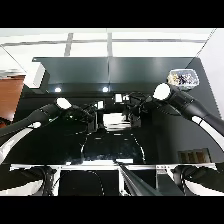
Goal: Fold the box and place the chain.
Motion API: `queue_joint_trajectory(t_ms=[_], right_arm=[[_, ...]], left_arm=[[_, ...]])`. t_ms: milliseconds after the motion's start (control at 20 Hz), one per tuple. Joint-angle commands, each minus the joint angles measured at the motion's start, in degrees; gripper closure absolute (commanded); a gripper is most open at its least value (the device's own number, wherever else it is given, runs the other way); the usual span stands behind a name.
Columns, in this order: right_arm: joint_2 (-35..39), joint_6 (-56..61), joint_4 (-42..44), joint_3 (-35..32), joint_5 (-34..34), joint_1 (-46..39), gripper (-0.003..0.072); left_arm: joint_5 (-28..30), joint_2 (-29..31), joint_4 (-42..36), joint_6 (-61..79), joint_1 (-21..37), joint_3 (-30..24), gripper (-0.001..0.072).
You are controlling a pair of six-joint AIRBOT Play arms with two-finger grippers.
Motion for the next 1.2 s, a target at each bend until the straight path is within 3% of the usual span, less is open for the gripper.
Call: queue_joint_trajectory(t_ms=[0, 100, 200, 1150], right_arm=[[0.00, 0.04, 0.07, -0.17, 1.40, 0.00, 0.0424], [0.00, 0.28, 0.07, -0.59, 1.38, 0.02, 0.0402], [0.00, 1.01, 0.07, -0.68, 1.27, 0.07, 0.0311], [-1.18, 2.16, -0.15, -0.68, 1.49, 0.35, 0.0313]], left_arm=[[0.09, -0.04, 0.00, -0.07, -0.04, -0.02, 0.0278], [0.07, -0.04, 0.00, -0.07, -0.04, -0.02, 0.0278], [0.07, -0.04, 0.00, -0.07, -0.04, -0.02, 0.0278], [0.09, -0.04, -0.02, -0.07, -0.04, -0.02, 0.0278]])
